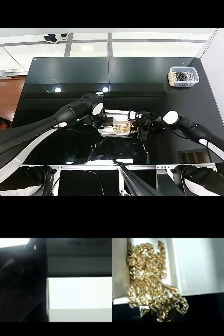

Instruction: Fold the box and place the chain.

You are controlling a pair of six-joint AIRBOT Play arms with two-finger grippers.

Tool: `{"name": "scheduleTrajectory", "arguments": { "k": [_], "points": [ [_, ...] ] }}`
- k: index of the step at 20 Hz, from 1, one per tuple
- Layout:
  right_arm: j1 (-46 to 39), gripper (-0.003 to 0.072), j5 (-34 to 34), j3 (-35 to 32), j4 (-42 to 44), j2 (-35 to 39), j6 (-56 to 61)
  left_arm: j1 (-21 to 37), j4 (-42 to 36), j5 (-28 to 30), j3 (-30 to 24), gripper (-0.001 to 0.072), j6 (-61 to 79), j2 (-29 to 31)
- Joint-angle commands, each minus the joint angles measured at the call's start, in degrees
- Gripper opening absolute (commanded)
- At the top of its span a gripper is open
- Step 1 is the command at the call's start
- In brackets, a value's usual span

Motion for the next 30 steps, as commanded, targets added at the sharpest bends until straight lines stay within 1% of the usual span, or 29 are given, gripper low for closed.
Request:
{"name": "scheduleTrajectory", "arguments": {
  "k": [1,4,7,11,14,16,18,21,25,30],
  "points": [
    [0.1,0.0015,1.2,0.0,-2.5,1.3,7.0,0.0,-0.2,0.0,0.0,0.003,0.0,0.0],
    [-0.6,0.0015,1.4,0.1,-6.3,5.4,16.4,0.0,-0.2,0.0,0.0,0.003,0.0,0.0],
    [-1.8,0.0014,1.9,0.2,-9.6,11.4,27.8,0.0,-0.2,0.0,0.0,0.003,0.0,0.0],
    [-2.2,0.0014,9.1,2.7,-9.3,19.7,38.3,0.0,-0.2,0.0,0.0,0.003,0.0,0.0],
    [-2.2,0.0014,14.1,6.0,-3.7,23.4,41.8,0.0,-0.2,-0.1,0.0,0.003,0.0,0.0],
    [-2.2,0.0014,14.5,7.0,3.1,23.9,41.9,0.0,-0.2,-0.1,0.0,0.003,0.0,0.0],
    [-2.2,0.0014,13.4,7.0,9.5,23.9,41.9,0.0,-0.2,-0.1,0.0,0.003,0.0,0.0],
    [-2.1,0.0014,8.9,7.0,15.2,23.9,41.9,0.0,-0.2,0.0,0.0,0.003,0.0,0.0],
    [-0.7,0.0015,6.4,7.0,19.1,22.8,41.9,0.0,-0.2,0.0,0.0,0.0031,0.0,0.0],
    [3.6,0.0015,2.8,7.0,20.0,19.5,41.9,0.0,-0.2,-0.1,0.0,0.003,0.0,0.0]
  ]
}}
